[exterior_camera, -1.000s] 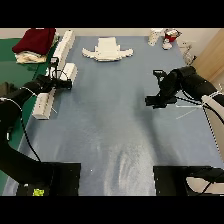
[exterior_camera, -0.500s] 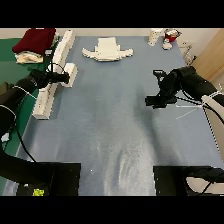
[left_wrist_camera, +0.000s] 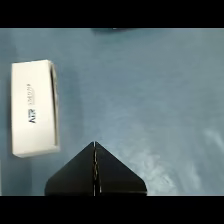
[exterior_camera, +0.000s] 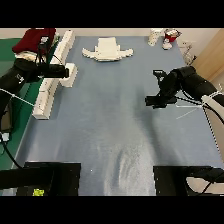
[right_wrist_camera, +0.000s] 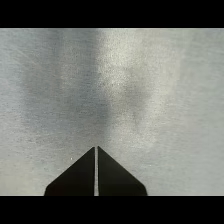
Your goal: Fold the box.
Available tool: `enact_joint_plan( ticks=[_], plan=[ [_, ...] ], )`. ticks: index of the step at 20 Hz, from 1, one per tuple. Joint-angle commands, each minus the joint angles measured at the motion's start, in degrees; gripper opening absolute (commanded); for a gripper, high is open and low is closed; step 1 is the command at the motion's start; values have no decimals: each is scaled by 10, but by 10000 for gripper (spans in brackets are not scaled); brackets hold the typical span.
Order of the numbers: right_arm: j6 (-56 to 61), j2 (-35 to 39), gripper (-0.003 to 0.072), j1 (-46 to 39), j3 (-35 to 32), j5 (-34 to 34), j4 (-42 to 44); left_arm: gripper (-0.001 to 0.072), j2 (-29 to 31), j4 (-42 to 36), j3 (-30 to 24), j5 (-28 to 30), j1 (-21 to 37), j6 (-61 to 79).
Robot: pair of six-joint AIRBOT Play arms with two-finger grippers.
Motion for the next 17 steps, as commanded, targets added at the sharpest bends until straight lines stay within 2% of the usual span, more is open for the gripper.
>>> enact_joint_plan(
  ticks=[1, 3, 4, 7, 9, 11, 17],
  plan=[
    [0, 0, 28, 0, 1, 0, 0, 6, 40, 95, -9, -106, -45, -155],
    [0, 0, 29, 0, 1, 0, 0, 6, 60, 195, -36, -128, -105, -254],
    [0, 0, 28, 0, 1, 0, 0, 7, 68, 217, -55, -136, -138, -289],
    [0, 0, 28, 0, 1, 0, 0, 7, 76, 217, -115, -136, -228, -334],
    [0, 0, 29, 0, 1, 0, 0, 8, 76, 217, -151, -112, -271, -354],
    [0, 0, 29, 0, 1, 0, 0, 11, 76, 217, -169, -100, -288, -363],
    [0, 0, 28, 0, 1, 0, 0, 12, 76, 217, -170, -105, -287, -363]
  ],
)
